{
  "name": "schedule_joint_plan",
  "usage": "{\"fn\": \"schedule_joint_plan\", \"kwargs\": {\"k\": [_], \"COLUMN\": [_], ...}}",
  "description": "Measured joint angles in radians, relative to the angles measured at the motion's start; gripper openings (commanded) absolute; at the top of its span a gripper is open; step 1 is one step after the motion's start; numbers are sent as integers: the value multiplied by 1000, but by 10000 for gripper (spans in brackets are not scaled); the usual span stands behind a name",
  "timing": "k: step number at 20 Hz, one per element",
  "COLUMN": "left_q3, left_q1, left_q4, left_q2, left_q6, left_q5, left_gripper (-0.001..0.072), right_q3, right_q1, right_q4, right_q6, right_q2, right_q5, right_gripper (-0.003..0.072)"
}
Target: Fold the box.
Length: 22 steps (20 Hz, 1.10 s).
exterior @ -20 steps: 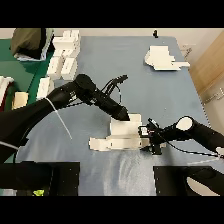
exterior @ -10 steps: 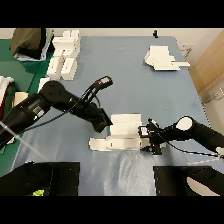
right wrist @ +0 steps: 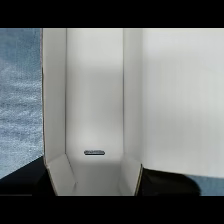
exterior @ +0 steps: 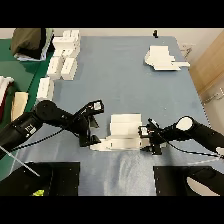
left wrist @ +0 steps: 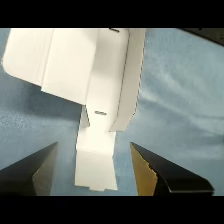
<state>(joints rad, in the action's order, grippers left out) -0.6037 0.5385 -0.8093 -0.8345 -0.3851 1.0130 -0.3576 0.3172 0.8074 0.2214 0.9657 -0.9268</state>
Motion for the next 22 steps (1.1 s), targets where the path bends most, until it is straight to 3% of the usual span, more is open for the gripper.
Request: {"fn": "schedule_joint_plan", "kwargs": {"k": [8,20,21,22], "left_q3": [123,145,145,145], "left_q1": [10,139,148,156], "left_q4": [78,140,156,169], "left_q2": [-26,-164,-174,-181], "left_q6": [333,292,290,287], "left_q5": [-156,-243,-249,-261], "left_gripper": [700,699,660,518], "right_q3": [0,0,0,0], "right_q1": [0,0,0,0], "right_q4": [0,0,0,0], "right_q6": [0,0,0,0], "right_q2": [0,0,0,0], "right_q5": [0,0,0,0], "right_gripper": [507,508,507,508]}}
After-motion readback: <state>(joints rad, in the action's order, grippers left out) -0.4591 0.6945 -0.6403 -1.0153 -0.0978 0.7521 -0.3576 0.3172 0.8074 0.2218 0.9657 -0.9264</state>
